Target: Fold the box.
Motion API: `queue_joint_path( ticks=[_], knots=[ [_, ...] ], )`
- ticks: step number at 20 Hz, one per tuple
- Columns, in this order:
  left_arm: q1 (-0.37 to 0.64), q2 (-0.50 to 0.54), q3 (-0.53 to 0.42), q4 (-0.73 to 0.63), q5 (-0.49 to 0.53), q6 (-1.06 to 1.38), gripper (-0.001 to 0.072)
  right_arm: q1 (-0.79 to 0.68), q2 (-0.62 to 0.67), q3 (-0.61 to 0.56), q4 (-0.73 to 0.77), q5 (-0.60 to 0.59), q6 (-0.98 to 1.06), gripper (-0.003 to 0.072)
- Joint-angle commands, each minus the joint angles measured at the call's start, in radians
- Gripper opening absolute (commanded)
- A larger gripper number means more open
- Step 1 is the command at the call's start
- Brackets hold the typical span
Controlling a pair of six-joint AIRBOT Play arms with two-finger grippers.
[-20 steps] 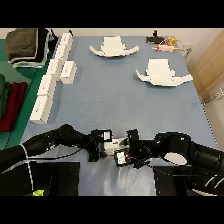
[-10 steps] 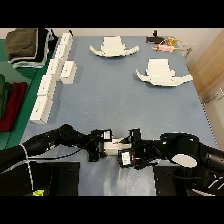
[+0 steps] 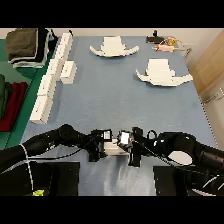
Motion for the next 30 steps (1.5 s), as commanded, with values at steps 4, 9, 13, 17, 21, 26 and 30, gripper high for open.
queue_joint_path(
  ticks=[4,9,13,17,21,26,30],
  knots=[
    [0.000,0.000,0.000,0.000,0.000,0.000,0.0523,-0.002,-0.017,-0.064,0.107,-0.027,0.003,0.0002],
    [0.000,0.000,0.000,0.000,0.000,0.000,0.0523,-0.002,-0.019,-0.111,0.141,-0.064,-0.014,0.0002],
    [0.000,0.000,0.000,0.000,0.000,0.000,0.0523,-0.002,-0.048,-0.117,0.143,-0.077,-0.013,0.0001],
    [0.000,0.000,0.000,0.000,0.000,0.000,0.0523,-0.002,-0.054,-0.117,0.151,-0.076,-0.013,0.0002],
    [0.000,0.000,0.000,0.000,0.000,0.000,0.0523,-0.002,-0.054,-0.117,0.151,-0.076,-0.013,0.0002],
    [0.000,0.000,0.000,0.000,0.000,0.000,0.0523,-0.003,-0.016,-0.084,0.150,-0.086,-0.013,0.0002],
    [0.000,0.000,0.000,0.000,0.000,0.000,0.0523,-0.003,0.019,-0.056,0.135,-0.090,-0.013,0.0002]
  ],
)
